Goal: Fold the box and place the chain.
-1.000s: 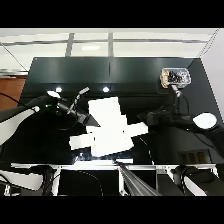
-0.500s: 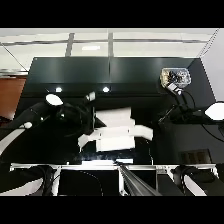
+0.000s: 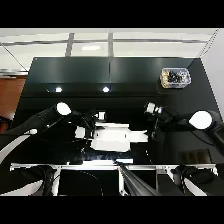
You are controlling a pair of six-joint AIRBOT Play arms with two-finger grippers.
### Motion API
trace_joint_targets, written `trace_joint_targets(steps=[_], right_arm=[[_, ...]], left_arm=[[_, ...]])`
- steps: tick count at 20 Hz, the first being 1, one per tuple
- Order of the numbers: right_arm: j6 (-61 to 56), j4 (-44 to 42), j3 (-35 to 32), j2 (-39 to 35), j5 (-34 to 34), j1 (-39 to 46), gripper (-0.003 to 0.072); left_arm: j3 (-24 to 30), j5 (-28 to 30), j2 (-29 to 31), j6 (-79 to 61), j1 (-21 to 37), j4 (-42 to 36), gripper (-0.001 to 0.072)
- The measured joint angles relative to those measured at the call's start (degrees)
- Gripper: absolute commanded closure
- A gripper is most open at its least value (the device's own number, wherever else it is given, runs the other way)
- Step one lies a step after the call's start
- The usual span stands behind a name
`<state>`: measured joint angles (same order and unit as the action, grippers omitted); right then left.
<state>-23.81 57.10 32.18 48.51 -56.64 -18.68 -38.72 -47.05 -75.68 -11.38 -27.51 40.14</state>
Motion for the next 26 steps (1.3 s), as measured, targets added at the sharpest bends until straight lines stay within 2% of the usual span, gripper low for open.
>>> trace_joint_targets(steps=[5, 9, 14, 20, 26], right_arm=[[1.4, -0.2, -4.8, 0.1, 2.7, -6.5, 0.0015], [3.7, -5.2, -6.9, 1.1, 5.1, -12.1, 0.0015], [6.4, -8.7, -7.6, 4.5, 9.7, -18.4, 0.0015], [8.8, -13.5, -7.8, 8.3, 18.8, -23.7, 0.0015], [9.3, -15.0, -7.8, 10.4, 23.2, -27.3, 0.0015]], left_arm=[[0.0, 0.1, -0.1, 2.1, -0.2, 3.6, 0.0678], [0.0, 0.1, -0.1, 3.7, -0.2, 4.6, 0.0678], [0.0, 0.0, -0.1, 4.2, -0.2, 5.0, 0.0678], [0.0, -0.1, -0.1, 4.4, -0.2, 5.2, 0.0678], [0.0, -0.1, -0.1, 4.4, -0.2, 5.3, 0.0678]])
